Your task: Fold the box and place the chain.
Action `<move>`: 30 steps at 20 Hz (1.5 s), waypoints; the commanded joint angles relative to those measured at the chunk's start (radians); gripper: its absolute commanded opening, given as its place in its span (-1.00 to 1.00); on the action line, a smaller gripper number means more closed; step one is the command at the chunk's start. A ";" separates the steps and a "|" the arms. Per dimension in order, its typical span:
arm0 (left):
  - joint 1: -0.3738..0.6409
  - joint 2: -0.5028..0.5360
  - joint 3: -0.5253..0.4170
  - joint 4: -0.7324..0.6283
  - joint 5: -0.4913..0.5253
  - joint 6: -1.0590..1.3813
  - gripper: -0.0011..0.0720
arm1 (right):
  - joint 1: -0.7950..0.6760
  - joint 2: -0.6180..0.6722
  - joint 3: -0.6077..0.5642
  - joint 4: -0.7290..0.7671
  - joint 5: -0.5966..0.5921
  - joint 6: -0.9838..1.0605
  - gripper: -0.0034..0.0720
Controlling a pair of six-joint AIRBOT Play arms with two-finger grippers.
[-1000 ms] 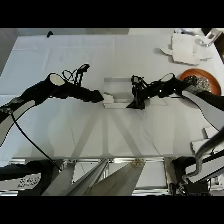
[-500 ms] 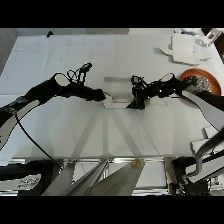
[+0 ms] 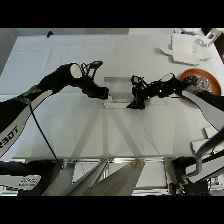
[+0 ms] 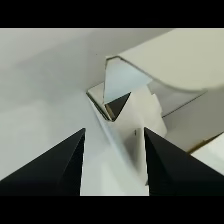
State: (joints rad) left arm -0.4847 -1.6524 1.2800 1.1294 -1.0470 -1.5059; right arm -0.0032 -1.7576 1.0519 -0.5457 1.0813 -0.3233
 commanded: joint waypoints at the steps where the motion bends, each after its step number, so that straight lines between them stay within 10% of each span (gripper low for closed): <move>1: -0.032 -0.048 0.085 0.181 -0.119 -0.150 0.16 | 0.000 0.001 0.001 0.000 0.000 0.000 0.60; 20: -0.122 -0.155 0.204 0.266 -0.174 -0.430 0.15 | 0.000 0.001 0.001 0.000 0.000 0.000 0.60; 30: -0.140 -0.162 0.204 0.270 -0.128 -0.471 -0.43 | 0.000 0.001 0.001 0.000 0.000 0.000 0.60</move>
State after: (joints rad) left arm -0.6182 -1.8118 1.4830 1.4055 -1.1969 -1.9644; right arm -0.0032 -1.7576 1.0519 -0.5457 1.0809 -0.3233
